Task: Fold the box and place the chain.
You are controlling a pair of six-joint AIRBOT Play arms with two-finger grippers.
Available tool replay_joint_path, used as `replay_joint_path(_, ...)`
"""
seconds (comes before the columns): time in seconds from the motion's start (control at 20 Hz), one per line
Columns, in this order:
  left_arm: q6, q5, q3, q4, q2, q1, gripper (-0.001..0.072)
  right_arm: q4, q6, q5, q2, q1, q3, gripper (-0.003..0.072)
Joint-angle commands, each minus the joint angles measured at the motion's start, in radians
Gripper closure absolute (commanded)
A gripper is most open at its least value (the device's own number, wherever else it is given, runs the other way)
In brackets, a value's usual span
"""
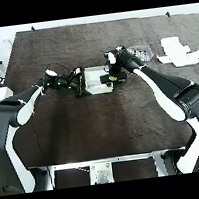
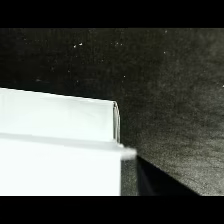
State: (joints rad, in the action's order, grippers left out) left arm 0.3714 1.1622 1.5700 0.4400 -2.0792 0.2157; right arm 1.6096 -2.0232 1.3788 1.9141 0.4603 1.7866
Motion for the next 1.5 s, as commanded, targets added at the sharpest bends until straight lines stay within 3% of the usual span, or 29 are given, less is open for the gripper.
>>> replay_joint_path(0.0, 0.000, -0.001, 0.001, 0.000, 0.000, 0.001, 0.0303, 0.000, 0.000, 0.000, -0.017, 0.000, 0.010, 0.0236)
replay_joint_path(0.4, 0.000, -0.002, 0.001, 0.000, 0.000, 0.001, 0.0303, 0.011, 0.054, -0.001, -0.114, -0.001, 0.017, 0.0236)
replay_joint_path(0.65, 0.000, -0.002, 0.001, 0.000, 0.000, 0.001, 0.0303, 0.188, 0.100, -0.006, -0.202, -0.017, 0.017, 0.0236)
replay_joint_path(0.85, 0.000, -0.002, 0.001, 0.000, 0.000, 0.001, 0.0303, 0.227, 0.125, -0.140, -0.241, -0.116, 0.017, 0.0229)
replay_joint_path(0.9, 0.000, -0.002, 0.001, 0.000, 0.000, 0.001, 0.0303, 0.213, 0.126, -0.174, -0.237, -0.158, 0.016, 0.0140)
replay_joint_path(0.95, 0.000, -0.002, 0.001, 0.000, 0.000, 0.001, 0.0303, 0.184, 0.156, -0.202, -0.230, -0.197, 0.016, 0.0120)
replay_joint_path(1.3, 0.000, -0.002, 0.001, 0.000, 0.000, 0.001, 0.0303, -0.179, 0.480, -0.408, -0.092, -0.427, 0.042, 0.0163)
replay_joint_path(1.45, 0.000, -0.002, 0.001, 0.001, 0.000, 0.001, 0.0303, -0.190, 0.561, -0.415, 0.003, -0.452, 0.125, 0.0174)
